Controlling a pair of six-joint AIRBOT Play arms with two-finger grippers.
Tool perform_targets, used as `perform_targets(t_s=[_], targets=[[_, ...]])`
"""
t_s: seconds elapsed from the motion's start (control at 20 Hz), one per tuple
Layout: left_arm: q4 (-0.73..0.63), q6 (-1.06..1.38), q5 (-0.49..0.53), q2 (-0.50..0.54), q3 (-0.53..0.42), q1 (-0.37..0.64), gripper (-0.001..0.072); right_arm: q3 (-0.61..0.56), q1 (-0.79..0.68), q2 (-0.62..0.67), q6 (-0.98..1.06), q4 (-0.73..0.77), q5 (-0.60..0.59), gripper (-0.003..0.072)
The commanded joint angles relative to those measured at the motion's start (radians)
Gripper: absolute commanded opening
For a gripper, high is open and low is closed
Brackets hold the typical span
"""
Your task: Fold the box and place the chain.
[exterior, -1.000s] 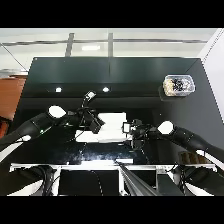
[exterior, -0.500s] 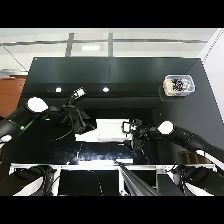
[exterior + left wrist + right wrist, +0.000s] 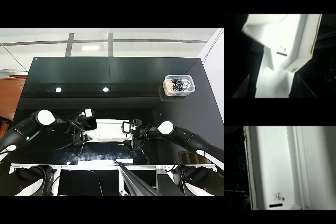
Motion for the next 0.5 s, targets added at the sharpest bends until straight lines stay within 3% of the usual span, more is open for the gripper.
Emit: perform_targets(t_s=[0.0,0.25,0.4,0.45], targets=[[0.003,0.093,0.142,-0.003,-0.016,-0.081,0.071,0.0,0.0,-0.001,0.001,0.0,0.0,0.0481],[0.002,0.093,0.12,-0.006,-0.016,-0.09,0.0669,0.0,0.0,-0.001,0.001,0.0,0.0,0.0481],[-0.002,0.092,0.078,-0.006,-0.016,-0.09,0.048,0.0,0.0,-0.001,0.001,0.0,0.0,0.0481],[-0.002,0.092,0.079,-0.006,-0.016,-0.09,0.0463,0.0,0.0,-0.001,0.001,0.0,0.0,0.0482]])
